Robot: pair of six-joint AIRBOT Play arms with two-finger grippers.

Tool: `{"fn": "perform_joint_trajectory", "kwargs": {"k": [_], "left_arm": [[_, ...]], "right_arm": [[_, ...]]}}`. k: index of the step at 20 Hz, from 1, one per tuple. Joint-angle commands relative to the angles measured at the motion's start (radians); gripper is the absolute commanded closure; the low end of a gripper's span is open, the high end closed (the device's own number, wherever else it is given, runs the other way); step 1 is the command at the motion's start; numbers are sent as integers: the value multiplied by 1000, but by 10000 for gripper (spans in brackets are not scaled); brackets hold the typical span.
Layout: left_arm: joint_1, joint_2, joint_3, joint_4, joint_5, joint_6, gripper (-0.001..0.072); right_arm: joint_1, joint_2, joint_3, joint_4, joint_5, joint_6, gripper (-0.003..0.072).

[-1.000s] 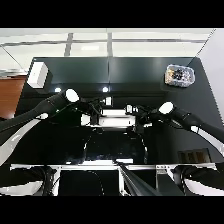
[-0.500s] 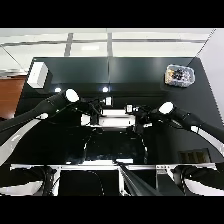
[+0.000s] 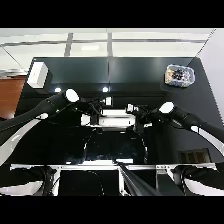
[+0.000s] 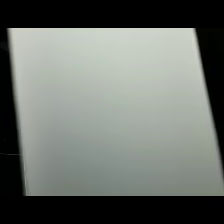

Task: Fold the box and place the chain.

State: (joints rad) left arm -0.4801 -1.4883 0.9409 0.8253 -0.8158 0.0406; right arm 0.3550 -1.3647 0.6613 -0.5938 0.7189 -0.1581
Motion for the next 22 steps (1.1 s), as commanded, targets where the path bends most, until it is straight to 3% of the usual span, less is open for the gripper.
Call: {"fn": "perform_joint_trajectory", "kwargs": {"k": [1,7,8,9,10,13,14,15,16,18,19,22], "left_arm": [[0,-1,0,0,0,0,685],[0,-1,0,0,0,0,686],[0,-1,0,0,0,0,686],[0,-1,0,0,0,0,685],[0,-1,0,0,0,0,686],[0,0,1,0,0,0,681],[0,2,2,0,0,-13,584],[0,9,2,0,0,-31,367],[2,23,2,7,0,-53,229],[12,69,2,28,-5,-121,112],[18,103,2,57,-9,-162,19],[47,216,2,213,-80,-352,-2]], "right_arm": [[-1,0,1,-2,2,0,-17],[9,0,0,-12,-9,6,-16],[9,0,0,-12,-8,6,6],[9,0,0,-12,-8,6,158],[8,0,0,-12,-8,6,205],[8,0,0,-12,-8,6,206],[8,0,0,-12,-8,6,206],[8,0,0,-12,-8,6,206],[8,0,0,-12,-8,6,206],[8,0,0,-12,-7,6,206],[8,0,0,-12,-7,6,206],[8,0,0,-12,-7,6,217]]}}
